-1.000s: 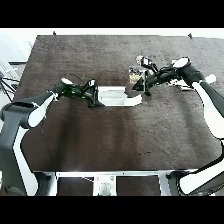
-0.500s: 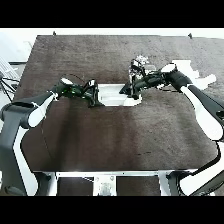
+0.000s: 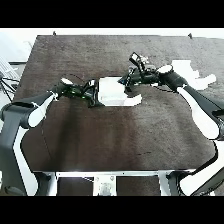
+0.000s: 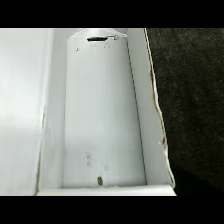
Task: Fold the box and place the chain.
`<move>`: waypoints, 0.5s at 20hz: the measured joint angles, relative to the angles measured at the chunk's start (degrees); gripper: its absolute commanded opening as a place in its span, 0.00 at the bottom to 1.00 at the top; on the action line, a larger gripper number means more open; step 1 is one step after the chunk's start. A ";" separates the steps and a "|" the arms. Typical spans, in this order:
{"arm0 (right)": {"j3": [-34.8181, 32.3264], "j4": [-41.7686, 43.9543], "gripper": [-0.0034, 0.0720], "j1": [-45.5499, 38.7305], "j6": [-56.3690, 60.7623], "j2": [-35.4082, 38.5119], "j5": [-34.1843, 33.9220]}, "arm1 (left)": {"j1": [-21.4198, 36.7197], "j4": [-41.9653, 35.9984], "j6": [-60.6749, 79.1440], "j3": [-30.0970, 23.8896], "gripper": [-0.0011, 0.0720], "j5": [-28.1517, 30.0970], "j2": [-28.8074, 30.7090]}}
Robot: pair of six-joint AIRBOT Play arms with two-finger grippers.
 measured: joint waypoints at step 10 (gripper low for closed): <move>0.02 -1.95 0.07 0.02 0.52 -5.75 -2.43 | 0.00 0.00 -0.02 0.00 0.74 -0.02 0.00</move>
